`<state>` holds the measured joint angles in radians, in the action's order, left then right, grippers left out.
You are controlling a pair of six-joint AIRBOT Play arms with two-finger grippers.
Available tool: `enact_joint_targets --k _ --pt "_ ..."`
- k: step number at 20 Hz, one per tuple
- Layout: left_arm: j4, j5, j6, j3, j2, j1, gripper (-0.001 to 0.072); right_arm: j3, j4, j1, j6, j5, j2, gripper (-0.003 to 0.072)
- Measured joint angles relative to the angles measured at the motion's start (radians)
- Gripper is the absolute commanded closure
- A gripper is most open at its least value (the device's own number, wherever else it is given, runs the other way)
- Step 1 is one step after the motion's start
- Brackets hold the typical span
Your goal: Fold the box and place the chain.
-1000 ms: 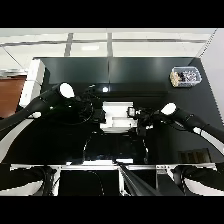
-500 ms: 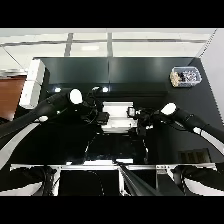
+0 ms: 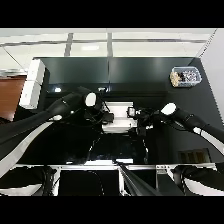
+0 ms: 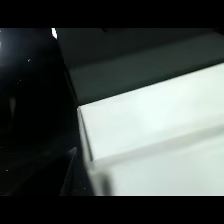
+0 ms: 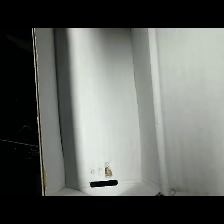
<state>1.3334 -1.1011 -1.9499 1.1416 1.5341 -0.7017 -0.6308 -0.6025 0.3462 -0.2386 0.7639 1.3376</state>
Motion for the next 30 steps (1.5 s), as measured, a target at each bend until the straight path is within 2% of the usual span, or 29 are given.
enact_joint_targets --k 7,9,10,13,14,15,16,17,20,21,22,23,30 --pt "0.103 -0.057 -0.176 0.052 0.048 -0.057 0.0386 0.0 0.0 0.0 0.0 0.0 0.0 0.0505" --pt "0.112 -0.061 -0.196 0.055 0.051 -0.06 0.0626 0.0 0.0 0.0 0.0 0.0 0.0 0.0505" --pt "0.115 -0.062 -0.206 0.056 0.052 -0.062 0.0685 0.0 0.001 0.0 0.001 0.0 0.0 0.0505" --pt "0.121 -0.059 -0.217 0.058 0.053 -0.064 0.0685 0.0 0.001 0.0 0.003 0.003 0.0 0.0505" --pt "0.121 -0.059 -0.22 0.058 0.053 -0.064 0.0672 0.0 0.001 0.0 0.003 0.002 0.0 0.0505" --pt "0.121 -0.06 -0.222 0.058 0.053 -0.065 0.0532 0.0 0.0 0.0 0.001 0.002 0.0 0.0505" --pt "0.121 -0.064 -0.219 0.058 0.053 -0.065 0.0358 0.0 -0.003 0.0 -0.006 0.001 0.0 0.0505" --pt "0.119 -0.07 -0.221 0.058 0.054 -0.066 0.0339 0.0 -0.002 0.0 -0.005 0.001 0.0 0.0505" --pt "0.117 -0.07 -0.226 0.058 0.054 -0.066 0.0344 0.0 -0.002 0.0 -0.003 0.001 0.0 0.0505" --pt "0.117 -0.07 -0.227 0.058 0.054 -0.066 0.0391 0.0 -0.001 0.0 -0.002 0.001 0.0 0.0505" --pt "0.118 -0.073 -0.229 0.058 0.054 -0.066 0.0559 0.0 -0.001 0.0 -0.001 0.001 0.0 0.0505" --pt "0.119 -0.077 -0.23 0.058 0.054 -0.066 0.0676 0.0 -0.001 0.0 -0.001 0.001 0.0 0.0505" --pt "0.12 -0.079 -0.233 0.058 0.055 -0.066 0.0685 0.0 0.001 0.0 0.002 0.0 0.0 0.0505"
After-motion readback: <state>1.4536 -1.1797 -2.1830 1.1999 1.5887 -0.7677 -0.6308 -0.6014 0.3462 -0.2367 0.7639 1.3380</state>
